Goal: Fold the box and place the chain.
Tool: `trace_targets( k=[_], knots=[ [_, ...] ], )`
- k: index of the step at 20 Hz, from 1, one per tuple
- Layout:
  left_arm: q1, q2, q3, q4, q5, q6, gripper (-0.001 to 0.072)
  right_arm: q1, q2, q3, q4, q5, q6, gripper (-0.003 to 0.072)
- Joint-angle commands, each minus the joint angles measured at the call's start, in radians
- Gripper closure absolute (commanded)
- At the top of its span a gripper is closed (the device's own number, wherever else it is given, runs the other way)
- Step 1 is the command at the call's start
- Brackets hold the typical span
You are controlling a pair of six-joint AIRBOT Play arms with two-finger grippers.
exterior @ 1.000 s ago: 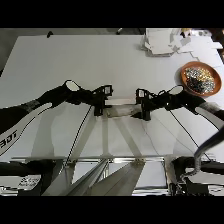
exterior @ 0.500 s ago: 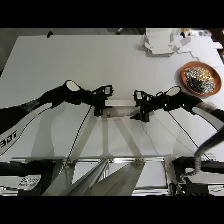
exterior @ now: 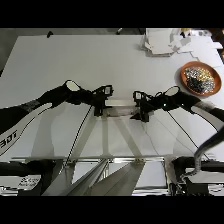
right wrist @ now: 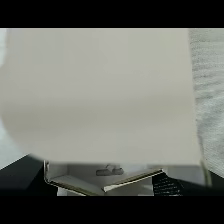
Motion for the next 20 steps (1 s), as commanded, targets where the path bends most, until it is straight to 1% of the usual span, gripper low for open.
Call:
trace_targets(
  k=[1, 20],
  knots=[
    [0.0, 0.0, 0.001, 0.0, 0.001, 0.0, 0.07, 0.001, -0.005, -0.001, -0.003, -0.017, -0.005, 0.0293],
    [0.0, 0.0, 0.001, 0.0, 0.001, 0.0, 0.07, 0.001, -0.005, -0.001, -0.003, -0.005, -0.004, 0.0297]
  ],
)
